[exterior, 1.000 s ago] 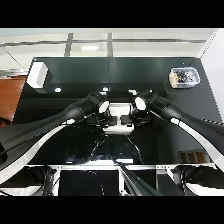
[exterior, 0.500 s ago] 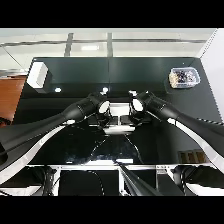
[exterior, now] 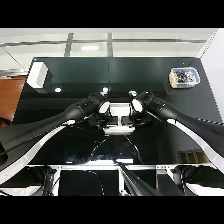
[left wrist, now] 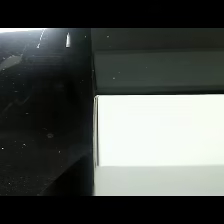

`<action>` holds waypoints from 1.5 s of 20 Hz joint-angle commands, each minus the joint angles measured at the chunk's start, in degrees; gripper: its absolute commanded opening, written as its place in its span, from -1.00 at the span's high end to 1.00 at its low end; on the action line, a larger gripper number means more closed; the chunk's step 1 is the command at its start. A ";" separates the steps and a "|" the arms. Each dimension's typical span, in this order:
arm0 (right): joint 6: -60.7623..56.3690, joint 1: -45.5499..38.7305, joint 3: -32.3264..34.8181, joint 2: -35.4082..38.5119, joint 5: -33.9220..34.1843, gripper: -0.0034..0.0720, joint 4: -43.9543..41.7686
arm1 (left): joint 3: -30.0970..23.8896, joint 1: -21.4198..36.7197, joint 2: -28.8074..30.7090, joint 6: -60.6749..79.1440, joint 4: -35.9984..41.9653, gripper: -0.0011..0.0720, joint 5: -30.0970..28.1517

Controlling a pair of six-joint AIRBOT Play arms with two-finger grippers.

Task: Fold the box and place the chain.

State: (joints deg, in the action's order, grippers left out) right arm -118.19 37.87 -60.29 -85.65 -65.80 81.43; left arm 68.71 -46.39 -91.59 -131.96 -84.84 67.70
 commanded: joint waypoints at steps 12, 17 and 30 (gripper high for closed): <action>0.48 0.02 -0.24 2.62 0.22 -0.09 -0.28 | 0.00 0.02 -0.02 -0.24 0.04 0.91 0.09; 3.63 0.00 -0.46 14.99 -1.29 -0.09 0.13 | 0.00 0.02 -0.02 -0.24 0.02 0.90 0.04; -4.74 -24.15 5.44 23.89 27.85 -1.00 35.26 | 0.00 0.02 -0.02 -0.24 0.02 0.91 0.02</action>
